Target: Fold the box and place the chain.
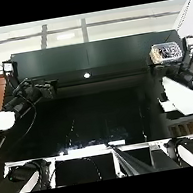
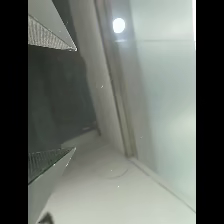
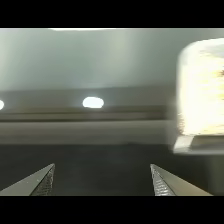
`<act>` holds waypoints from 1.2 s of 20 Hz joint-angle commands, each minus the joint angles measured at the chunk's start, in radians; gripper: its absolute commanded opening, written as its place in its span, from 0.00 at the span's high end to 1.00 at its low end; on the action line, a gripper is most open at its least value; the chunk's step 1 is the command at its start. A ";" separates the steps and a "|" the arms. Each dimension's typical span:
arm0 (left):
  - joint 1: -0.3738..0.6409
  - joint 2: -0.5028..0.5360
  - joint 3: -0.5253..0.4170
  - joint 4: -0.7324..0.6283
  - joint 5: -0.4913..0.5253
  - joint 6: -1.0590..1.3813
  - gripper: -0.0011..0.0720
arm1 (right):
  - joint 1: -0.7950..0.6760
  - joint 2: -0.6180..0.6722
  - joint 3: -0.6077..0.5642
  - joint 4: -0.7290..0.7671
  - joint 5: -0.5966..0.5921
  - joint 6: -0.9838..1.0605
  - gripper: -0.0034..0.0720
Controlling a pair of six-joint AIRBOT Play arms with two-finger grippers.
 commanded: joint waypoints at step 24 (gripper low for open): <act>-0.006 -0.016 0.000 -0.070 -0.163 0.007 0.02 | -0.908 -0.780 0.741 -0.337 1.031 -0.217 0.90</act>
